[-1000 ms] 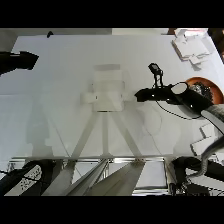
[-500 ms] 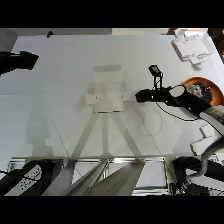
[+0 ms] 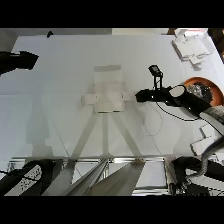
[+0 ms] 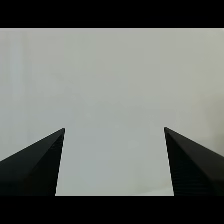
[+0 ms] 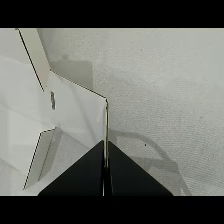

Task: Fold the box and place the chain.

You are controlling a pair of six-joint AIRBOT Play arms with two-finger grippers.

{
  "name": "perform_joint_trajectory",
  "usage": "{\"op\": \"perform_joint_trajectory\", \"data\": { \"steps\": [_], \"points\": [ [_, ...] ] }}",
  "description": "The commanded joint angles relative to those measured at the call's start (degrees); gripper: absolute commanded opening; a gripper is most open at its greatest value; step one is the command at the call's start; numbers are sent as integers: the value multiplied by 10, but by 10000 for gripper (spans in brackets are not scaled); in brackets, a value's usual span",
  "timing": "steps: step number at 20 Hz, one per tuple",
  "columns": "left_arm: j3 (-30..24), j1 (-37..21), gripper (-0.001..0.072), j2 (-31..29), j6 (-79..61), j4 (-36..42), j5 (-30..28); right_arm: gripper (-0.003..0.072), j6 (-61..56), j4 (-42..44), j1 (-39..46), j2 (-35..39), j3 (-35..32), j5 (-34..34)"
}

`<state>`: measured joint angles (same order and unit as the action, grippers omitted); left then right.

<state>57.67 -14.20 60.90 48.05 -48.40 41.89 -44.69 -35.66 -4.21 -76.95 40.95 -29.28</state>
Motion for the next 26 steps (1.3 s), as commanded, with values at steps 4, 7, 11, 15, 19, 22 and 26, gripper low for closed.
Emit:
{"op": "perform_joint_trajectory", "data": {
  "steps": [4,7,11,15,19,22,26],
  "points": [
    [0,23,698,0,0,54,4,12,0,0,-1,0,0,0],
    [0,79,677,1,-7,-14,23,12,0,0,-1,0,0,0],
    [8,167,528,40,-6,-108,49,12,0,0,-1,0,0,0],
    [137,192,539,183,3,-103,204,12,0,0,-1,0,0,0],
    [294,210,701,340,-3,-65,297,12,0,0,-1,0,0,0],
    [356,218,701,426,-20,3,306,12,0,0,-1,0,0,0],
    [406,222,701,497,-20,38,325,12,0,0,-1,0,0,0]
  ]
}}
